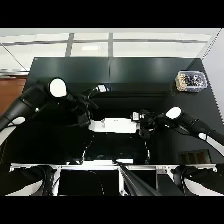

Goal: Fold the box and place the chain.

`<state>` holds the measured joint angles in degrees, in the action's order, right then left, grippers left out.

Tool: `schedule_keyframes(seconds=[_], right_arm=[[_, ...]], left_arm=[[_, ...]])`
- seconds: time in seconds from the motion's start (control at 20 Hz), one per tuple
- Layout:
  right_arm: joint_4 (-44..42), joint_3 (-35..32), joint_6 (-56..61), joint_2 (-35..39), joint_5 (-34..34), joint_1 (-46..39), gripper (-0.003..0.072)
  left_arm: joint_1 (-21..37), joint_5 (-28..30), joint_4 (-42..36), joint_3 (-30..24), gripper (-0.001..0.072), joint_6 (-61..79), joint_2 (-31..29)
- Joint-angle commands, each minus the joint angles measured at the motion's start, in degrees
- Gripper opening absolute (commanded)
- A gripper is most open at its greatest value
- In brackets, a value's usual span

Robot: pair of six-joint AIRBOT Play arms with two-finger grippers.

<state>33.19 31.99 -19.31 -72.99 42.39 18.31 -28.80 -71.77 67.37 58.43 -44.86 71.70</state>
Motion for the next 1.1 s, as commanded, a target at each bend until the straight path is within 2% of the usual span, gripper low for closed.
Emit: schedule_keyframes(seconds=[0.0,0.1,0.2,0.4,0.5,0.55,0.65,0.8,0.95,1.05], right_arm=[[-0.2,0.0,0.0,0.1,0.0,0.0,0.0467],[-0.2,0.0,0.0,0.1,0.0,0.0,0.0467],[-0.4,0.0,0.1,0.1,0.0,0.0,0.0467],[-0.4,0.0,0.0,0.1,0.0,0.0,0.0467],[-0.4,0.0,0.0,0.1,0.0,0.0,0.0467],[-0.4,0.0,0.0,0.1,0.0,0.0,0.0467],[-0.4,0.0,0.0,0.1,0.0,0.0,0.0467],[-0.4,0.0,0.5,0.1,0.2,0.0,0.0467],[-0.4,0.0,0.5,0.1,0.7,0.0,0.0467],[-0.4,0.0,0.5,0.1,0.7,0.0,0.0467]], left_arm=[[0.1,-1.7,-12.4,-8.2,0.0025,-0.1,-1.3],[0.0,0.1,-19.8,-12.9,0.0025,2.0,-1.3],[-1.0,4.8,-29.2,-16.4,0.0024,8.6,-1.3],[-1.1,24.2,-46.8,-18.1,0.0025,20.6,-1.3],[-1.1,31.3,-54.8,-18.0,0.0026,28.2,-1.3],[-1.1,33.8,-56.0,-18.0,0.0027,30.5,-1.1],[-1.1,37.3,-53.5,-18.0,0.0027,31.6,-0.4],[-1.0,31.7,-45.1,-16.3,0.0026,30.1,-0.5],[0.3,30.4,-26.2,-14.4,0.0025,13.4,-2.5],[2.1,25.9,-12.7,-14.3,0.0025,-0.4,-3.3]])
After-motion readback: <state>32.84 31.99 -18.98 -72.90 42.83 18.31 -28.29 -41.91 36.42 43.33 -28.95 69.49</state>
